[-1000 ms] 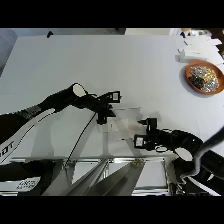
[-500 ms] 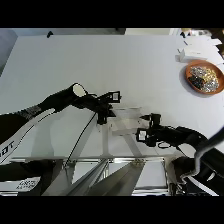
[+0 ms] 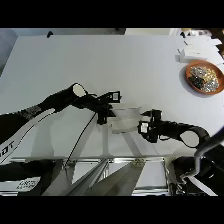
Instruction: Fold the box and place the chain.
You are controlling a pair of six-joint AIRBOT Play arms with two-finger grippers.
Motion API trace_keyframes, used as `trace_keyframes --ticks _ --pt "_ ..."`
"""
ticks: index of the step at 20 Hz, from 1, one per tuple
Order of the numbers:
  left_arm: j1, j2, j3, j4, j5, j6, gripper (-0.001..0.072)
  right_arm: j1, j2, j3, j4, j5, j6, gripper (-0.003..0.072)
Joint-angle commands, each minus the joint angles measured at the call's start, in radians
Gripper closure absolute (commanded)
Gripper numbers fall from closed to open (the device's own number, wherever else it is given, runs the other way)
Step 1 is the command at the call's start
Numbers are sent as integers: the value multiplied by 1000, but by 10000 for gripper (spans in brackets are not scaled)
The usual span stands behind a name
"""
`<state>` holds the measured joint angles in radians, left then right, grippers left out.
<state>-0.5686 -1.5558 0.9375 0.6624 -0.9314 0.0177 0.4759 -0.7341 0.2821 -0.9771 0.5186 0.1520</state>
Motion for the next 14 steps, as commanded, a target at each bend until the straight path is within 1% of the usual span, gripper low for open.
trace_keyframes --ticks 1,6,10,14 --pt "0 0 0 0 0 0 698 -76 -49 48 76 31 -75 -13" --pt "0 0 0 0 0 0 698 -126 -126 78 169 93 -193 -14" --pt "0 0 0 0 0 0 698 -175 -209 136 180 188 -218 -14" --pt "0 0 0 0 0 0 698 -233 -272 179 329 296 -353 -14"
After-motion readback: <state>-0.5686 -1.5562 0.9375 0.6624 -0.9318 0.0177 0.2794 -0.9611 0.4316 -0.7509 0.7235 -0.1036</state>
